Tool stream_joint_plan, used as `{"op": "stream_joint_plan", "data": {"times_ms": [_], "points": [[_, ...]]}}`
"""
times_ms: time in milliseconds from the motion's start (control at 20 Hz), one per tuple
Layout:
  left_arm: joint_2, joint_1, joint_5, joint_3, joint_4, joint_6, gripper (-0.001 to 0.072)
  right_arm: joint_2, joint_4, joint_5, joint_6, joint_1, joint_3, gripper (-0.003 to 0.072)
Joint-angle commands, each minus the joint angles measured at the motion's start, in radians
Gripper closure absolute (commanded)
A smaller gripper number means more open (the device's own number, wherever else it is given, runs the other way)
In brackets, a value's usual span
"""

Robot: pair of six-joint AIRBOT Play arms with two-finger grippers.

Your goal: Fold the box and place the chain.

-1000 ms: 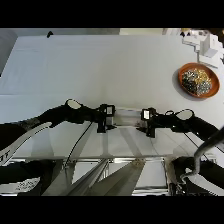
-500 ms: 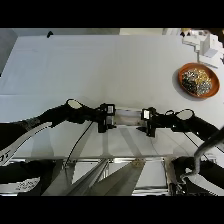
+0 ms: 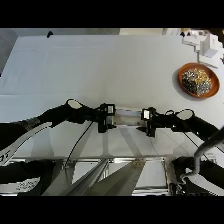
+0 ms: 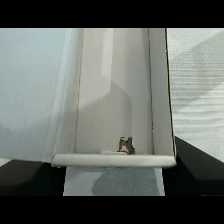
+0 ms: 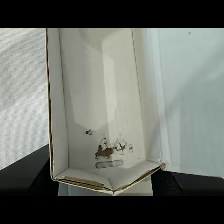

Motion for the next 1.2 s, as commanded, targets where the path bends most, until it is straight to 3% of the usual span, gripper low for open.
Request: {"op": "stream_joint_plan", "data": {"times_ms": [0, 500, 550, 600, 850, 1150], "points": [[0.000, 0.000, 0.001, 0.001, 0.000, 0.000, 0.0456, 0.000, 0.000, 0.001, 0.000, 0.001, 0.000, 0.0350], [0.000, 0.000, 0.001, 0.001, 0.000, 0.000, 0.0456, 0.000, 0.000, 0.006, 0.001, 0.001, 0.000, 0.0348], [0.000, 0.000, 0.000, 0.001, 0.000, 0.000, 0.0456, 0.000, 0.000, 0.004, 0.000, 0.001, 0.000, 0.0258], [0.000, 0.000, 0.000, 0.001, 0.000, 0.000, 0.0456, 0.000, -0.001, 0.000, 0.000, 0.001, 0.000, -0.0012], [0.000, 0.000, -0.002, 0.001, -0.001, 0.000, 0.0456, 0.020, -0.037, 0.008, 0.054, 0.001, 0.000, -0.0019], [0.000, 0.000, -0.002, 0.001, -0.003, 0.000, 0.0456, 0.227, -0.331, 0.023, 0.309, 0.001, 0.000, -0.0018]]}}
